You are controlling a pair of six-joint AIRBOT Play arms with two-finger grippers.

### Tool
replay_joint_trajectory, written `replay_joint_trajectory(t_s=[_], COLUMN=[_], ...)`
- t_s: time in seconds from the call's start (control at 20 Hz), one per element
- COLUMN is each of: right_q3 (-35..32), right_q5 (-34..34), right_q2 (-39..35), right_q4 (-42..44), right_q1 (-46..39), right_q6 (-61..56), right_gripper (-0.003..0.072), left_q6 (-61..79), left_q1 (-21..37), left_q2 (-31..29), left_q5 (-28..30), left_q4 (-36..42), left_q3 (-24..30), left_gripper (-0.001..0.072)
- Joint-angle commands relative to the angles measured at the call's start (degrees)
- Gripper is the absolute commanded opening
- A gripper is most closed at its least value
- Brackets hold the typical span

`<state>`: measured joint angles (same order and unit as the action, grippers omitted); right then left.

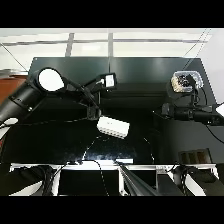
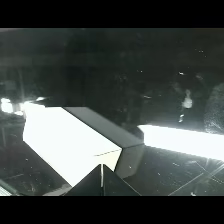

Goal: Fold the box and place the chain.

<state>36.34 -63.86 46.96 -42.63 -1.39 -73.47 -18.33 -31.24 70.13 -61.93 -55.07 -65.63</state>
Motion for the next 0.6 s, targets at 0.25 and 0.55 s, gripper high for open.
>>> replay_joint_trajectory(t_s=[0.25, 0.55], right_q3=[0.07, 0.07], right_q5=[0.48, 1.70], right_q2=[-0.02, -0.02], right_q4=[-0.96, -1.05], right_q1=[0.02, 0.02], right_q6=[-0.04, -0.20], right_gripper=[0.0021, 0.0021], left_q6=[9.57, 7.41], left_q1=[-0.33, -4.61], left_q2=[1.95, 3.30], left_q5=[2.93, -0.11], left_q4=[-4.31, -4.28], left_q3=[5.75, 6.99], left_gripper=[0.0716, 0.0715])
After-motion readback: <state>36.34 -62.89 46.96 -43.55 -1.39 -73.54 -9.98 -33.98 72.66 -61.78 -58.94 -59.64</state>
